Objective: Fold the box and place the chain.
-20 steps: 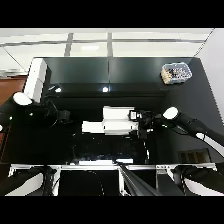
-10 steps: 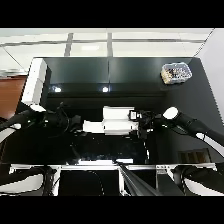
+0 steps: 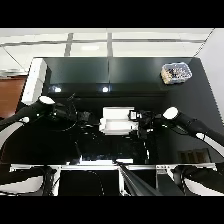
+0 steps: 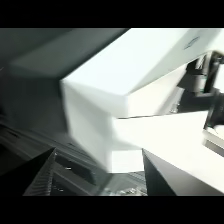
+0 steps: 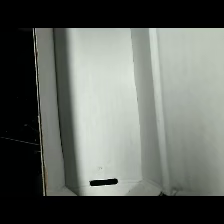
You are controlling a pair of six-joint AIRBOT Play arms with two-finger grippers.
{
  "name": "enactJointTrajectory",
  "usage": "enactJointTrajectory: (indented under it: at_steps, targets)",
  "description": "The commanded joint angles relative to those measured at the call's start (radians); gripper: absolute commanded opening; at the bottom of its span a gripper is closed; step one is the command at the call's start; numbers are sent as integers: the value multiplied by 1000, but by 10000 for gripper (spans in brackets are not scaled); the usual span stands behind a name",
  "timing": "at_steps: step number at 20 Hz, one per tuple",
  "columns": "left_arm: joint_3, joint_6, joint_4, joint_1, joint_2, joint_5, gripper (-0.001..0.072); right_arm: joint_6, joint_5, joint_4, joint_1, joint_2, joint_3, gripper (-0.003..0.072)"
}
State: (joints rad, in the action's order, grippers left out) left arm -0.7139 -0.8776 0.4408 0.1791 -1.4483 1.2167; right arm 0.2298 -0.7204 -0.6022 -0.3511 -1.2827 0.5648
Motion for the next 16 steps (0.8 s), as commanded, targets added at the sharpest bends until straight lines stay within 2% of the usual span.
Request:
enactJointTrajectory:
  at_steps: [1,6,8,9,10,16]
  targets:
    - [-58,-97,32,51,-1,-6,592,0,0,0,0,0,0,98]
    - [-184,-367,209,167,-1,-39,482,0,0,0,0,0,0,98]
    - [-221,-457,256,200,-1,-39,480,0,0,0,0,0,0,98]
    - [-235,-491,274,214,-1,-38,428,0,0,0,0,0,0,98]
    - [-246,-527,290,229,-1,-39,333,0,0,0,0,0,0,98]
    - [-277,-769,488,305,-2,-99,330,0,0,0,0,0,0,97]
